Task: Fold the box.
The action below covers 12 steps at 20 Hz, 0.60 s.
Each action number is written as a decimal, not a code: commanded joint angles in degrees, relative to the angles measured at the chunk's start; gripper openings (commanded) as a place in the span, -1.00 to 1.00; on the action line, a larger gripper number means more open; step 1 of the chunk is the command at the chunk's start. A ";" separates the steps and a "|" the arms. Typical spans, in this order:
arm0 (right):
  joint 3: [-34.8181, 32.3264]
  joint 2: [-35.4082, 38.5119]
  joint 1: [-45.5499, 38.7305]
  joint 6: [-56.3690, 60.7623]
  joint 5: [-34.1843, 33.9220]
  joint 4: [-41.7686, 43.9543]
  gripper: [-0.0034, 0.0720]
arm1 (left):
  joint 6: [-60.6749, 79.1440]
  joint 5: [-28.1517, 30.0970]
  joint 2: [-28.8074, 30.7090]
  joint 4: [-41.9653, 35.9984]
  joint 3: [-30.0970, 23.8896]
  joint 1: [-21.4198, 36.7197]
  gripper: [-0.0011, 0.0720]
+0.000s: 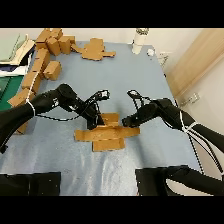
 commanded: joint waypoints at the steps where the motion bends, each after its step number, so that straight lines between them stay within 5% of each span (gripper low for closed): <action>1: 0.07 1.55 -0.02 0.00 0.15 -0.66 -0.91 | 0.72 -0.52 0.35 0.66 0.04 0.13 -0.94; 12: 0.07 1.55 0.00 -0.07 0.09 -0.55 -0.90 | 1.29 0.87 0.37 0.46 0.15 0.11 -0.94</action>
